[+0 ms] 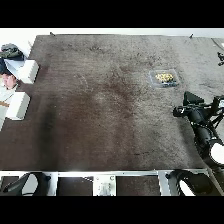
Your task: Fold the box and place the chain.
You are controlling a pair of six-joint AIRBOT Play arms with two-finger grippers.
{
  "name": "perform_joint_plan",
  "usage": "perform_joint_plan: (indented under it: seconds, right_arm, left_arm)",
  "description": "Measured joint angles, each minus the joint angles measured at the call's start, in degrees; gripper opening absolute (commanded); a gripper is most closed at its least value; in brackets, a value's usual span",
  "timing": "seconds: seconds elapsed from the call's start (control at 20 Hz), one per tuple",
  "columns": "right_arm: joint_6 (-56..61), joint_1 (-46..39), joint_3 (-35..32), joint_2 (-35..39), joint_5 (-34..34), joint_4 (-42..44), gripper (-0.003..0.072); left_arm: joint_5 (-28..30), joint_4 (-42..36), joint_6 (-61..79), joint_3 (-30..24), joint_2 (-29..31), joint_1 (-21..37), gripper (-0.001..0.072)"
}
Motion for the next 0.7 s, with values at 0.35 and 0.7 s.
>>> perform_joint_plan:
  seconds: [0.35,0.7]
  right_arm:
    - [0.0,0.0,0.0,0.0,0.0,0.0,0.0012]
    - [0.0,0.0,0.0,0.0,0.0,0.0,0.0012]
  left_arm:
    - [22.9,-1.3,1.1,-16.5,14.8,-16.9,0.0005]
    - [28.9,-1.4,1.5,-26.7,20.3,-25.1,0.0008]
